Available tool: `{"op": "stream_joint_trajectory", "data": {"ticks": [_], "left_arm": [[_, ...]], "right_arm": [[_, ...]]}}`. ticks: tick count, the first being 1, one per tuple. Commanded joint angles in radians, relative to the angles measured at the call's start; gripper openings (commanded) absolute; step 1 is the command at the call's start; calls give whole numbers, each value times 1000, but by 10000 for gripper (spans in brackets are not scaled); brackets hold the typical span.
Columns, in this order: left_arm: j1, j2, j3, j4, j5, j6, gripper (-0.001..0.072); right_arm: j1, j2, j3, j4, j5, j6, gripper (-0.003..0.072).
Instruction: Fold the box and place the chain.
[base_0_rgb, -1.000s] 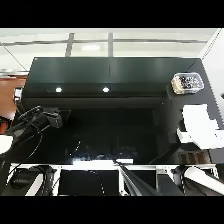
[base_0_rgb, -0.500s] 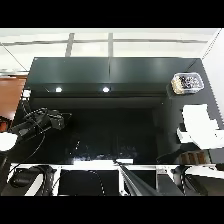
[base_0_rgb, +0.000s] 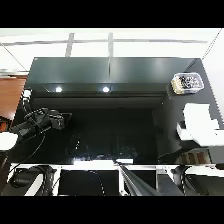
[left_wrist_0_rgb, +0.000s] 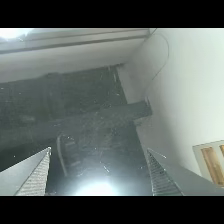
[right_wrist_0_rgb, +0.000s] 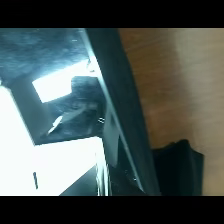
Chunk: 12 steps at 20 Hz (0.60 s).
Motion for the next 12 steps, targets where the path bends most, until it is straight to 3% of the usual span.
{"op": "stream_joint_trajectory", "data": {"ticks": [1,2,7,12], "left_arm": [[0,-4,1,0,2,2,710],[0,-4,1,0,2,3,710],[0,-4,1,0,2,3,710],[0,-4,0,-16,2,5,710]], "right_arm": [[0,-4,1,63,42,-37,53],[0,-4,1,100,66,-37,16],[32,8,-26,377,196,-37,15],[167,109,-227,631,214,-86,15]]}}
